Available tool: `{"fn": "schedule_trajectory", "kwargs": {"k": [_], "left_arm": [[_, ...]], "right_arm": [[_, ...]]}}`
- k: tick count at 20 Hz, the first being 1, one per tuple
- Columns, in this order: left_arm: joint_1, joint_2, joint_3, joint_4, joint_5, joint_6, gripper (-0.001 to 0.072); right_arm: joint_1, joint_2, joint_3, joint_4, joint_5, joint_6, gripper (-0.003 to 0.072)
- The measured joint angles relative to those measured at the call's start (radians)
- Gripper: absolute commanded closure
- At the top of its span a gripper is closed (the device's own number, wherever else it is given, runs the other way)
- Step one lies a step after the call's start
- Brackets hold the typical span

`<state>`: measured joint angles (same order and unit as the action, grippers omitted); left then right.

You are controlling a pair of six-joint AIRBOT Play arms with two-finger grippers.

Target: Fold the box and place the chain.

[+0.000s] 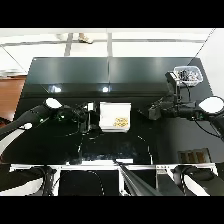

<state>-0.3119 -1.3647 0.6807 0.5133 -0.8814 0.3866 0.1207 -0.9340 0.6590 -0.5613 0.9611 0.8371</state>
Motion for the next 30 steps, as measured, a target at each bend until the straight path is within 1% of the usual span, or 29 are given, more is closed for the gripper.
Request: {"fn": "schedule_trajectory", "kwargs": {"k": [7,16,17,18,19,20,21,22,24,26,28,30], "left_arm": [[-0.004,-0.005,0.005,-0.013,-0.001,0.0,0.0004],[-0.059,-0.005,0.005,0.025,0.026,-0.001,0.0008],[-0.064,-0.005,0.005,0.026,0.029,-0.001,0.0043],[-0.07,-0.005,0.005,0.026,0.034,-0.001,0.0146],[-0.074,-0.005,0.005,0.026,0.035,-0.001,0.0294],[-0.078,-0.005,0.005,0.026,0.04,-0.003,0.0352],[-0.081,-0.005,0.005,0.026,0.043,-0.005,0.0353],[-0.083,-0.005,0.005,0.026,0.045,-0.008,0.0353],[-0.086,-0.005,0.005,0.026,0.053,-0.01,0.0353],[-0.087,-0.005,0.005,0.026,0.056,-0.012,0.0353],[-0.088,-0.005,0.005,0.026,0.058,-0.013,0.0352],[-0.088,-0.005,0.005,0.026,0.059,-0.013,0.0353]], "right_arm": [[0.0,0.0,0.0,0.0,0.0,0.0,0.0359],[0.0,0.0,0.0,0.0,-0.004,0.0,0.0359],[0.0,0.0,0.0,0.0,-0.005,0.0,0.0359],[0.0,0.0,0.0,0.0,-0.005,0.0,0.0359],[0.0,0.0,0.0,0.0,-0.005,0.0,0.0359],[0.002,0.0,0.0,0.0,-0.007,0.0,0.0327],[0.005,0.0,0.0,0.0,-0.01,0.0,0.0036],[0.011,-0.001,0.0,0.0,-0.022,0.004,-0.0024],[0.034,-0.014,0.002,0.019,-0.079,0.045,-0.0024],[0.066,-0.058,0.029,0.066,-0.17,0.08,-0.0022],[0.099,-0.139,0.092,0.101,-0.251,0.104,-0.0019],[0.13,-0.243,0.165,0.112,-0.292,0.099,-0.0018]]}}
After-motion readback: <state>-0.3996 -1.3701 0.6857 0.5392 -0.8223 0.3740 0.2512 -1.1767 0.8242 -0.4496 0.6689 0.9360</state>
